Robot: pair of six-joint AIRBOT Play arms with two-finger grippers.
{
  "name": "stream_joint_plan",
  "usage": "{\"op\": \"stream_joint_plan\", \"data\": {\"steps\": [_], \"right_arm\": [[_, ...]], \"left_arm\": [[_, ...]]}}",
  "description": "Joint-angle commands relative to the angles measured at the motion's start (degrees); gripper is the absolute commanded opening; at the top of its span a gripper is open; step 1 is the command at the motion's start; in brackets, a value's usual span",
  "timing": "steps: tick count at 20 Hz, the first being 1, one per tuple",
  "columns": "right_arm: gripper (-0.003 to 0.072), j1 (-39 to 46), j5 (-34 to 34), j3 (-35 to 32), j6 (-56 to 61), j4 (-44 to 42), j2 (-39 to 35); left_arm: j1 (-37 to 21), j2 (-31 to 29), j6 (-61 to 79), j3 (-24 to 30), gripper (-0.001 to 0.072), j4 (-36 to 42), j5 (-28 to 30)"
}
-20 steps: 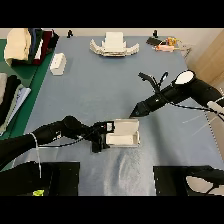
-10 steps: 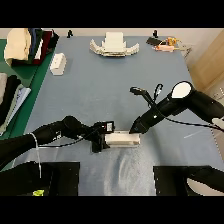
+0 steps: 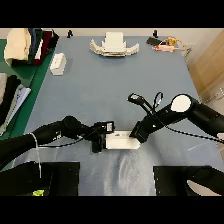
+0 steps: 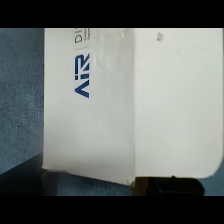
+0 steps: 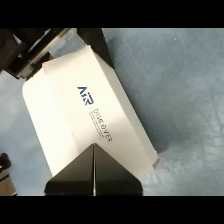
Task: Fold the box.
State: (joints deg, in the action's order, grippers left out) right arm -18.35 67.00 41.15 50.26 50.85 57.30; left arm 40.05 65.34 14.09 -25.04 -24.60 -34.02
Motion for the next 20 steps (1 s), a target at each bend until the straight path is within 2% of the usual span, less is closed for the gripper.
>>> {"op": "stream_joint_plan", "data": {"steps": [1,6,12,13,14,15,17,18,19,20], "right_arm": [[0.0003,-0.70,-2.64,-1.46,0.22,3.43,-1.20],[0.0003,-0.70,-3.74,-4.15,0.24,3.45,-1.20],[0.0004,-0.70,-4.11,-3.89,0.24,3.34,-3.50],[0.0060,-0.72,-4.11,-3.87,0.20,3.30,-4.66],[0.0194,-0.70,-4.11,-3.85,-0.24,3.15,-5.99],[0.0288,-0.72,-4.09,-3.85,-1.11,3.13,-7.28],[0.0329,-1.01,-4.26,-3.85,-4.76,3.15,-9.57],[0.0450,-1.64,-4.74,-3.85,-7.02,3.15,-10.08],[0.0486,-2.80,-5.29,-3.85,-9.46,3.28,-10.19],[0.0486,-4.24,-6.29,-3.87,-11.15,3.45,-10.10]], "left_arm": [[-0.02,0.02,0.00,-0.02,0.0351,0.02,0.02],[-0.02,0.02,0.00,-0.02,0.0351,0.02,0.02],[-0.02,0.02,0.00,-0.02,0.0351,0.02,0.02],[-0.02,0.02,0.00,-0.02,0.0350,0.00,0.02],[-0.02,0.02,0.00,-0.02,0.0351,0.00,0.02],[-0.02,0.02,0.00,-0.02,0.0350,0.00,0.02],[-0.02,0.02,0.00,-0.02,0.0351,0.00,0.02],[-0.02,0.02,0.00,-0.02,0.0351,0.02,0.02],[-0.02,0.02,0.00,-0.02,0.0350,0.02,0.02],[-0.02,0.02,0.00,-0.02,0.0351,0.02,0.02]]}}
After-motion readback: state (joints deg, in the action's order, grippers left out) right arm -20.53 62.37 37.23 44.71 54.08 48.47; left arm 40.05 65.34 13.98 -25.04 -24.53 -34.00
